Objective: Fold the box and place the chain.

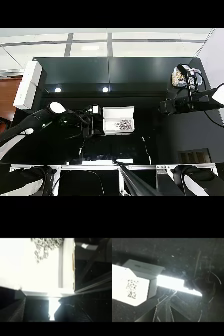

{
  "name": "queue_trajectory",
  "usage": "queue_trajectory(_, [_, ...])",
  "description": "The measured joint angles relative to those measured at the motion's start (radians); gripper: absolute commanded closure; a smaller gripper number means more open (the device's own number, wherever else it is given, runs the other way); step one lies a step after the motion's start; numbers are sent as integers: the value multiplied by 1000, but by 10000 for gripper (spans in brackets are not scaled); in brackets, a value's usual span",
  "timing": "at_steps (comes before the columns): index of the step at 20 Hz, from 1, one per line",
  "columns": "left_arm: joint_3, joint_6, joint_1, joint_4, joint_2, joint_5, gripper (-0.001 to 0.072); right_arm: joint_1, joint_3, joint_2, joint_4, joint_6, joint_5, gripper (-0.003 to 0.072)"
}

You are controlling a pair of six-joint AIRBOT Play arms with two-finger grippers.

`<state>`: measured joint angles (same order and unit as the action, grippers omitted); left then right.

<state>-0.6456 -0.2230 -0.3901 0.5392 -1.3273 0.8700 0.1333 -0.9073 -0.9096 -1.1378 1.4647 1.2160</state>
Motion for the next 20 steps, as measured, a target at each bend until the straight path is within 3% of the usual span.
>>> queue_trajectory(20, [-34,-59,-20,-49,-60,11,-6,0,0,0,0,0,-26,477])
